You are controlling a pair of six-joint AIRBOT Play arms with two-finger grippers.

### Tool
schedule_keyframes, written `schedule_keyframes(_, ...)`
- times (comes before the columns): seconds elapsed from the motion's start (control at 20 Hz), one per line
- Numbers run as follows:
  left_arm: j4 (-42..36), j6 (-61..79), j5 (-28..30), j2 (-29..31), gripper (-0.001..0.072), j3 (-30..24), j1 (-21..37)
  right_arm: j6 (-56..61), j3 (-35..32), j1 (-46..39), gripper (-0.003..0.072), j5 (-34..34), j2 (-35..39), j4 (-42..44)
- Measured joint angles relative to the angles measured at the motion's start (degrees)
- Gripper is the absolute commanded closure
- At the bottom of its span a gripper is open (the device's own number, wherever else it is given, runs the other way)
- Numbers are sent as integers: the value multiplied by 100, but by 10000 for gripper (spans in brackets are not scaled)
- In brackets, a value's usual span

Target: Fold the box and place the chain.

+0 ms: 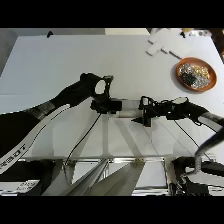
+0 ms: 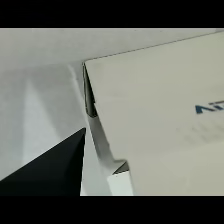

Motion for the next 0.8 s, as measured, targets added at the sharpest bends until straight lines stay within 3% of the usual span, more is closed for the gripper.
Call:
schedule_keyframes(0.45, 365, -682, 48, -444, 327, 236, -188, -2, 0, 0, 227, 2, 0, 0)
schedule_keyframes(0.5, 367, -699, 81, -457, 347, 240, -190, -2, 0, 0, 227, 2, 0, 0)
schedule_keyframes(0.6, 382, -739, 138, -476, 455, 245, -190, -2, 0, 2, 227, 0, 0, 0)
schedule_keyframes(0.8, 396, -793, 122, -557, 464, 245, -199, 0, 0, 0, 227, 0, 0, 0)
